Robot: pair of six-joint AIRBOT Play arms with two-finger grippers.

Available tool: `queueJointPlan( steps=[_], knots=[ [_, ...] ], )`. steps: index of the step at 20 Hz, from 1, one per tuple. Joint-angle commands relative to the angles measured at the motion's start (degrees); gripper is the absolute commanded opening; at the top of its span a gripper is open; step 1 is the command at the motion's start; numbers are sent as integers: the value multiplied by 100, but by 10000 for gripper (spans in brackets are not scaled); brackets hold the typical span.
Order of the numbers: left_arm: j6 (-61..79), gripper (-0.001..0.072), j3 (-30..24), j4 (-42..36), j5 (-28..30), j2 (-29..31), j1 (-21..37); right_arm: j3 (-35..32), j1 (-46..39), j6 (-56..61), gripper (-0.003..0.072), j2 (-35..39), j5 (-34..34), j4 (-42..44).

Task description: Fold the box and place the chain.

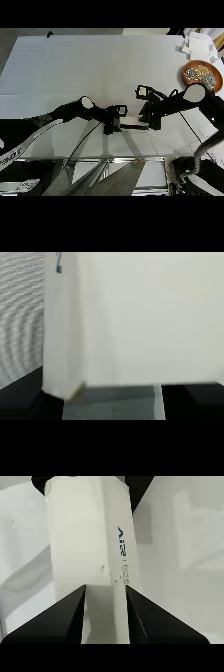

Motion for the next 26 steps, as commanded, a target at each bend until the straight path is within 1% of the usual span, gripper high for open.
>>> queueJointPlan(
  steps=[1,8,10,12,16,18,19,22,26],
  knots=[
    [2,69,2,2,2,4,4,-131,7,-33,302,2,-210,-2],
    [2,69,2,2,2,4,4,-131,7,-55,278,4,-168,-7],
    [2,69,2,2,2,4,4,-131,7,-199,185,4,-133,-33],
    [2,69,2,2,2,4,4,-131,7,-199,172,2,-153,-72],
    [4,69,2,2,2,4,4,-133,24,-175,172,4,-153,-280],
    [2,69,2,2,2,4,4,-140,164,-175,170,4,-192,-361],
    [2,69,2,2,2,4,4,-149,254,-175,150,4,-254,-409],
    [2,69,2,0,0,4,4,-168,424,-107,149,4,-634,-645],
    [2,69,2,2,2,4,4,-168,422,-107,149,4,-647,-658]
  ],
)
